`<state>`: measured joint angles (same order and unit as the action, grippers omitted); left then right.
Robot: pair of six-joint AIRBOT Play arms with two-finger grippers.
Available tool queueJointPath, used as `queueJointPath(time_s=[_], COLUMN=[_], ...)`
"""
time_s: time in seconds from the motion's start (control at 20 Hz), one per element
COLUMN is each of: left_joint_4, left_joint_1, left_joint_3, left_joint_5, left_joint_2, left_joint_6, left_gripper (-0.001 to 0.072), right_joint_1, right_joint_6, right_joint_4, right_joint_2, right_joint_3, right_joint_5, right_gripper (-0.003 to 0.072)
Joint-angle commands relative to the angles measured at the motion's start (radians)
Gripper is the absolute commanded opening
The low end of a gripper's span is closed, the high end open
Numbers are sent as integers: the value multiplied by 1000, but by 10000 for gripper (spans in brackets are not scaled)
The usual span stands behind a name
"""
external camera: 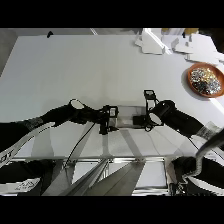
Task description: Fold the box and place the chain.
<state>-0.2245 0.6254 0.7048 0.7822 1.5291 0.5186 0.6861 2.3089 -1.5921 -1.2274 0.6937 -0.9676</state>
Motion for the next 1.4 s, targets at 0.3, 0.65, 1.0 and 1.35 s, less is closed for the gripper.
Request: queueJointPath(time_s=[0.3, 0.65, 1.0, 1.35], left_joint_4=[0, 0, 0, 0], left_joint_1=[0, 0, 0, 0], left_joint_3=[1, 1, 1, 1], left_joint_5=[0, 0, 0, 0], left_joint_2=[0, 0, 0, 0], left_joint_6=[0, 0, 0, 0], left_gripper=[135, 135, 135, 135], right_joint_1=[-3, -3, -14, -23], right_joint_6=[-13, -4, -1, -3], right_joint_4=[-13, -8, 6, 18], right_joint_2=[-25, -71, -71, -71], right_joint_3=[89, 88, 75, 71], right_joint_5=[-46, -95, -94, -81], right_gripper=[249, 172, 173, 34])
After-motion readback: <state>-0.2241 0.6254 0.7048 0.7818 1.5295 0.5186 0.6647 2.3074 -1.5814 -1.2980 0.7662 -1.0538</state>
